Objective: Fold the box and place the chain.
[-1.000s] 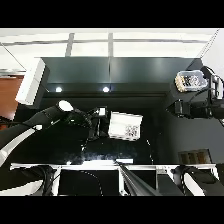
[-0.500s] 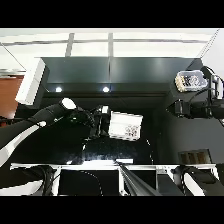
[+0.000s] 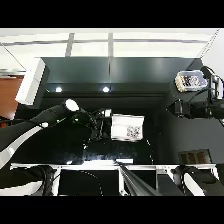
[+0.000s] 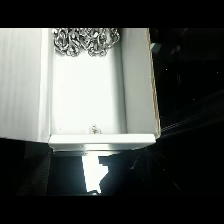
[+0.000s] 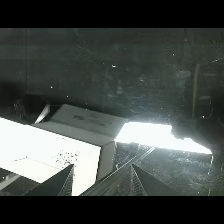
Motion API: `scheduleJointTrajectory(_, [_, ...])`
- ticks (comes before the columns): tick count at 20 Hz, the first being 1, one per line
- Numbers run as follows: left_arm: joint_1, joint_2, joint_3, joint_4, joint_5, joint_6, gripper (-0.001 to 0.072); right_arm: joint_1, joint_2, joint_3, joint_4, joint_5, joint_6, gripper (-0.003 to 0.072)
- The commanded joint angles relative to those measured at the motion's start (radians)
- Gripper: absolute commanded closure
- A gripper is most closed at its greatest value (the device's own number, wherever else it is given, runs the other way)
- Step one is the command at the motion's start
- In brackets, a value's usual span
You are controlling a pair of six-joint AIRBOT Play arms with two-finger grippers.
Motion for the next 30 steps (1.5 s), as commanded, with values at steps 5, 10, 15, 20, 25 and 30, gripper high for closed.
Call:
scheduleJointTrajectory(5, [-0.001,0.000,0.002,0.000,0.006,-0.045,-0.0002,0.001,0.001,0.000,0.000,-0.002,0.000,0.0253])
scheduleJointTrajectory(10, [-0.001,0.001,0.007,0.000,0.006,-0.061,-0.0002,0.001,0.001,0.000,0.000,-0.006,0.000,0.0253])
scheduleJointTrajectory(15, [-0.008,0.003,0.029,0.002,-0.009,-0.061,-0.0002,0.001,0.001,0.000,0.000,-0.006,0.000,0.0252])
scheduleJointTrajectory(20, [-0.045,0.003,0.032,0.002,-0.005,-0.061,-0.0002,0.001,0.001,0.000,0.000,-0.006,0.000,0.0253])
scheduleJointTrajectory(25, [-0.057,0.003,0.031,0.010,0.022,-0.064,0.0227,0.001,0.001,0.000,-0.001,-0.007,0.000,0.0253])
scheduleJointTrajectory(30, [-0.057,0.002,0.031,0.021,0.034,-0.064,0.0249,0.009,0.000,-0.006,0.002,-0.030,-0.001,0.0253])
